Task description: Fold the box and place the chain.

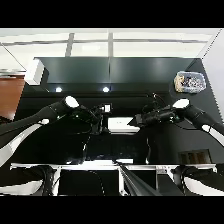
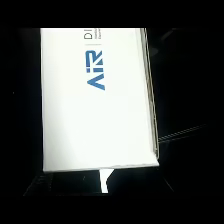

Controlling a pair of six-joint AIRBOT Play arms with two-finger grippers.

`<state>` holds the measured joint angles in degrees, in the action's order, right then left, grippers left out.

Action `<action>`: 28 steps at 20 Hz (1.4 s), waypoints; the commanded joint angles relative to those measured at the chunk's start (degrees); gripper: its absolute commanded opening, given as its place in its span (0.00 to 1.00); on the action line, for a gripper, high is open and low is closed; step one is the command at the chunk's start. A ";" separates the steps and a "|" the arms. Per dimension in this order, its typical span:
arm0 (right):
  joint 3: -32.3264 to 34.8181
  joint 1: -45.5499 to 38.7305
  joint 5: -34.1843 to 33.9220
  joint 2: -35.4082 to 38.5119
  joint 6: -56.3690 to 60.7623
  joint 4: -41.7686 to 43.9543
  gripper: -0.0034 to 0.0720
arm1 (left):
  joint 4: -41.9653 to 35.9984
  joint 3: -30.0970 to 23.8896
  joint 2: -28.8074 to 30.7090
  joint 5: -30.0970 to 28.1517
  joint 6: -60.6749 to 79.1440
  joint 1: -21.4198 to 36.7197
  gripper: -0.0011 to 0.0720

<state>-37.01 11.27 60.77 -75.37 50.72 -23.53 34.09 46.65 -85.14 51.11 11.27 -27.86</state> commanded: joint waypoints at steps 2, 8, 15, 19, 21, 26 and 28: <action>-1.70 -2.91 4.83 4.52 -0.39 -1.42 0.06 | 0.00 0.02 0.11 0.50 -0.87 0.24 0.72; -6.88 -18.18 12.44 23.08 5.38 -14.27 0.06 | 3.93 0.02 5.29 2.21 -6.27 2.45 1.00; -6.75 -29.05 14.29 29.51 6.56 -20.26 0.06 | 1.40 0.20 13.92 1.90 -16.28 -0.09 1.00; -5.11 -29.00 13.33 29.51 6.56 -19.41 0.06 | 0.94 5.73 8.35 -2.49 -22.58 -7.69 0.99; -4.13 -29.00 13.35 29.51 6.56 -19.47 0.06 | 1.05 9.86 4.17 -2.47 -23.82 -10.51 0.99; -3.50 -29.03 13.44 29.51 6.47 -20.50 0.06 | 1.29 15.47 -2.51 -2.54 -25.81 -11.50 0.99; -3.52 -29.07 12.55 29.51 6.45 -21.35 0.06 | 1.27 15.52 -2.89 -2.25 -26.60 -11.19 0.99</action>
<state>-40.69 -17.72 74.08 -45.89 57.25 -43.77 35.33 60.66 -86.11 48.62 -13.56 -38.76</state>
